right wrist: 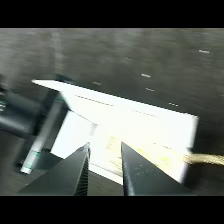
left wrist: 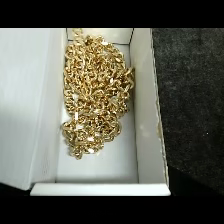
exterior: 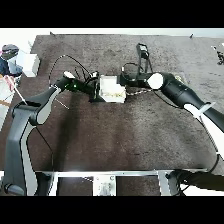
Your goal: Fold the box and place the chain.
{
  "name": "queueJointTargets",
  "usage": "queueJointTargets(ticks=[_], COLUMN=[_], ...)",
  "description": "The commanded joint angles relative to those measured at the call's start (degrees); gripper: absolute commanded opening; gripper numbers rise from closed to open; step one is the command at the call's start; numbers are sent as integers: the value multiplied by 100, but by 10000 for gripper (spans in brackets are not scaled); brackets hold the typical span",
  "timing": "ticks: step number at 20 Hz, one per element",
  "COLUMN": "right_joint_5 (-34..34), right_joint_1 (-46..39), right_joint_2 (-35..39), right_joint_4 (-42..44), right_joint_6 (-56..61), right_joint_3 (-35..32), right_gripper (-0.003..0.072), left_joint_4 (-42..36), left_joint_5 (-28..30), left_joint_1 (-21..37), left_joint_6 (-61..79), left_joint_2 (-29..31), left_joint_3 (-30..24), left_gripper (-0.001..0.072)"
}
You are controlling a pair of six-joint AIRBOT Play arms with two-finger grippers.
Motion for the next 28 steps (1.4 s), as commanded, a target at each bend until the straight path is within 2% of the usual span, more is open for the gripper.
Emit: queueJointTargets(ticks=[1, 5, 7, 8, 11, 16, 17, 19, 20, 23, 28], right_joint_5=[136, -275, -496, -638, -1095, -1154, -1180, -1176, -1167, -761, -232], right_joint_1=[-581, -1928, -2413, -2581, -2708, -2500, -2439, -2339, -2297, -2072, -1421], right_joint_2=[400, 330, 17, -190, -767, -1672, -1788, -1950, -1937, -1491, -127], right_joint_4=[-295, -326, -221, -52, 219, 507, 507, 586, 599, 595, 590], right_joint_6=[72, 426, 503, 501, 501, 479, 479, 479, 481, 330, -17], right_joint_3=[-566, -1270, -1325, -1298, -1143, -415, -304, -131, -114, -116, -118], right_gripper=[222, 225, 302, 301, 301, 300, 286, 115, 19, 8, 9], left_joint_4=[0, 0, 0, 0, 0, 0, 0, 0, 0, 0, 0], left_joint_5=[0, 0, 7, 7, 7, 9, 9, 9, 9, 7, 7], left_joint_1=[4, 4, 4, 4, 4, 4, 4, 4, 4, 4, 4], left_joint_6=[2, 2, 2, 2, 2, 2, 2, 2, 2, 2, 2], left_joint_2=[-4, -4, -4, -4, -4, -4, -4, -4, -4, -4, -4], left_joint_3=[0, 0, 0, 0, 0, 0, 0, 0, 0, 0, 0], left_gripper=[415, 415, 415, 415, 415, 415, 415, 415, 415, 415, 415])
